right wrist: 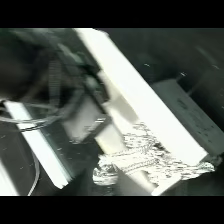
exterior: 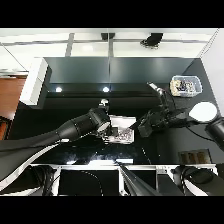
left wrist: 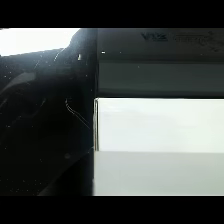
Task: Fold the box and place the chain.
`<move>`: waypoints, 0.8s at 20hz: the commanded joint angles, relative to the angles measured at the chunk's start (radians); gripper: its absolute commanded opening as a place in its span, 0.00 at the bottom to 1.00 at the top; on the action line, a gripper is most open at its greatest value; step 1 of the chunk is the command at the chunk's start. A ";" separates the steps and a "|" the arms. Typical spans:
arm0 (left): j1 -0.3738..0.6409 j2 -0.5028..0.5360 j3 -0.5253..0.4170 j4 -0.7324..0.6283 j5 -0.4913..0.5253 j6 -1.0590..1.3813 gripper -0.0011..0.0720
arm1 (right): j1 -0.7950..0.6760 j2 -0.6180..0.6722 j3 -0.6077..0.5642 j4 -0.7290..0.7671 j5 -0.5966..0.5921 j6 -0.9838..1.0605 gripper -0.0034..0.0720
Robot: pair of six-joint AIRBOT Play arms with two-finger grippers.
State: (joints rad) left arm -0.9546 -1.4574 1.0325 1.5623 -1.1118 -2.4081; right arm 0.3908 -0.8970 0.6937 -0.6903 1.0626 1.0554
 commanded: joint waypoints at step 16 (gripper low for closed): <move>0.001 0.000 0.001 0.000 0.000 0.000 0.06 | 0.005 -0.212 -0.175 -0.080 -0.289 -1.082 0.89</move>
State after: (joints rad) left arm -0.9543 -1.4574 1.0325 1.5627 -1.1122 -2.4081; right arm 0.3790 -1.0607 0.5266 -0.8745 0.8101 0.1925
